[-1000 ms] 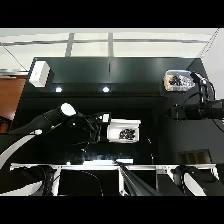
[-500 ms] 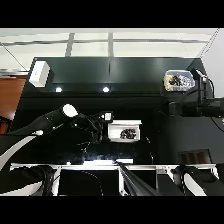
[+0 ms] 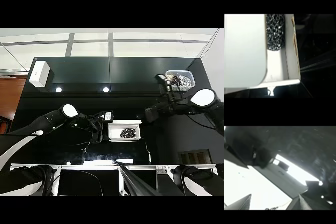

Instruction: Fold the box and place the chain.

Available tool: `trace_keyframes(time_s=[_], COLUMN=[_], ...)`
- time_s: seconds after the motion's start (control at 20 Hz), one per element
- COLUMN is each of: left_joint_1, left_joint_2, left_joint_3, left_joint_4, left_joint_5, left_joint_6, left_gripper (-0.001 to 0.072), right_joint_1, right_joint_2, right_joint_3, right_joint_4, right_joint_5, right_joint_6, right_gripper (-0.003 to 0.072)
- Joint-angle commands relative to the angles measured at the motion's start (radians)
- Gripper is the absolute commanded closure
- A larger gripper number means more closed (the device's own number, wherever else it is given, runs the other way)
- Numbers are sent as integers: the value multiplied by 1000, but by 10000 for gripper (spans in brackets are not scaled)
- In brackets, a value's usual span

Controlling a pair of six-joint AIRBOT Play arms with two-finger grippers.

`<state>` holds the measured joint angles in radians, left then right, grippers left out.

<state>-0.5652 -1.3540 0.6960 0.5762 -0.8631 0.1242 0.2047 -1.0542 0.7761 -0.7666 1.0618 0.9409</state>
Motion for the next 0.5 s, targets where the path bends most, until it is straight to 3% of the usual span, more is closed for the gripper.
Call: trace_keyframes(time_s=[0.0,0.2,0.45], left_joint_1=[0,0,0], left_joint_2=[0,28,35], left_joint_3=[1,1,0], left_joint_4=[1,26,44], left_joint_5=[-2,2,23], left_joint_6=[8,89,97], left_gripper=[231,196,197], right_joint_1=[30,31,43], right_joint_2=[-31,-31,-31], right_joint_3=[1,1,1], right_joint_4=[23,32,32], right_joint_5=[8,87,94], right_joint_6=[-203,-410,-577], right_gripper=[-22,-22,-22])
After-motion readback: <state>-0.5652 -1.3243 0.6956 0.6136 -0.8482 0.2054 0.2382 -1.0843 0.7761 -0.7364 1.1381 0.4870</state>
